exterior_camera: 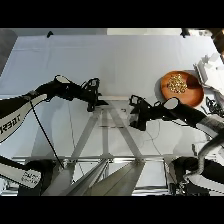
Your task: Fold the box and place the chain.
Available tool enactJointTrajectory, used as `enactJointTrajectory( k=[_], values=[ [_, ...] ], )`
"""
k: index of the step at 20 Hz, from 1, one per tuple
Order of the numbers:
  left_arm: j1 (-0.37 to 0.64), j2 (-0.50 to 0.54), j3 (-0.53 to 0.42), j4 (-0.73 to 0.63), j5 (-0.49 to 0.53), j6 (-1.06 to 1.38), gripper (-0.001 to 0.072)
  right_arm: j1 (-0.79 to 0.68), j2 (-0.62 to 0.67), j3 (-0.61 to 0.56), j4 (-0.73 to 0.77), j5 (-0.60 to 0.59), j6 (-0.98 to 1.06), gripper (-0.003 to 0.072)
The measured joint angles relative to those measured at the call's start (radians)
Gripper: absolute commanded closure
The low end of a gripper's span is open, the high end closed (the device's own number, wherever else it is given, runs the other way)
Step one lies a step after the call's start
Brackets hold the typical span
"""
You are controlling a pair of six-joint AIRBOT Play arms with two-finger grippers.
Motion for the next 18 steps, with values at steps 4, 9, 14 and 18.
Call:
enactJointTrajectory(
  k=[4,9,14,18],
  values=[
    [0.0,0.0,0.0,0.0,0.0,0.0,0.0696,0.031,0.011,0.0,-0.018,0.006,0.028,-0.0018],
    [0.0,0.0,0.0,0.0,0.0,-0.001,0.0696,0.041,0.046,-0.001,-0.021,-0.014,0.198,-0.0018],
    [0.0,0.0,0.0,0.0,0.0,-0.002,0.0696,0.042,0.083,0.0,-0.025,-0.101,0.301,-0.0008],
    [0.0,0.0,0.0,0.0,0.0,-0.002,0.0696,0.022,0.07,0.009,-0.024,-0.145,0.268,-0.0009]
  ],
)
